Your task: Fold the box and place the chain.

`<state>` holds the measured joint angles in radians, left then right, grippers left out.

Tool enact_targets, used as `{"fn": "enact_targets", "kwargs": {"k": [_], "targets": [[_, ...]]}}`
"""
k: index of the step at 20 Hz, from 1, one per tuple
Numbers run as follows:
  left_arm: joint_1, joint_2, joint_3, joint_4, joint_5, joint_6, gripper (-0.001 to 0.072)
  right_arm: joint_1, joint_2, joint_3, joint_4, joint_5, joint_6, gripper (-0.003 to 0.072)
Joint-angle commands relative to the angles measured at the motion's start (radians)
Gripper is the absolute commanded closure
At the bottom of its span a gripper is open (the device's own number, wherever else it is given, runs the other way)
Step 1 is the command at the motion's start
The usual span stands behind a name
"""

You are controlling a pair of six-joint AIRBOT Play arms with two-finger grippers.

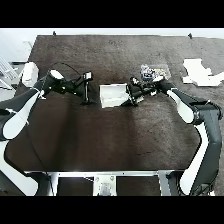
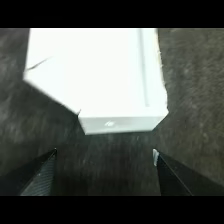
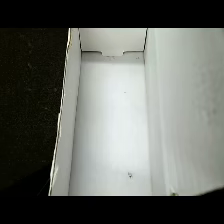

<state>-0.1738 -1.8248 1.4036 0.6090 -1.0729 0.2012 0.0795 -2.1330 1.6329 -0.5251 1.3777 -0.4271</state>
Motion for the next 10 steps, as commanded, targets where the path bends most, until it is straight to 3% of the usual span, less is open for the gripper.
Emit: {"fn": "enact_targets", "kwargs": {"k": [1, 10], "targets": [[0.004, -0.042, -0.005, -0.115, -0.041, 0.124, -0.0011, 0.000, 0.001, 0.000, 0.000, 0.000, 0.000, 0.0181], [-0.029, -0.077, -0.005, -0.170, -0.032, 0.175, -0.0011, 0.000, 0.001, 0.000, 0.000, 0.000, 0.000, 0.0181]]}}
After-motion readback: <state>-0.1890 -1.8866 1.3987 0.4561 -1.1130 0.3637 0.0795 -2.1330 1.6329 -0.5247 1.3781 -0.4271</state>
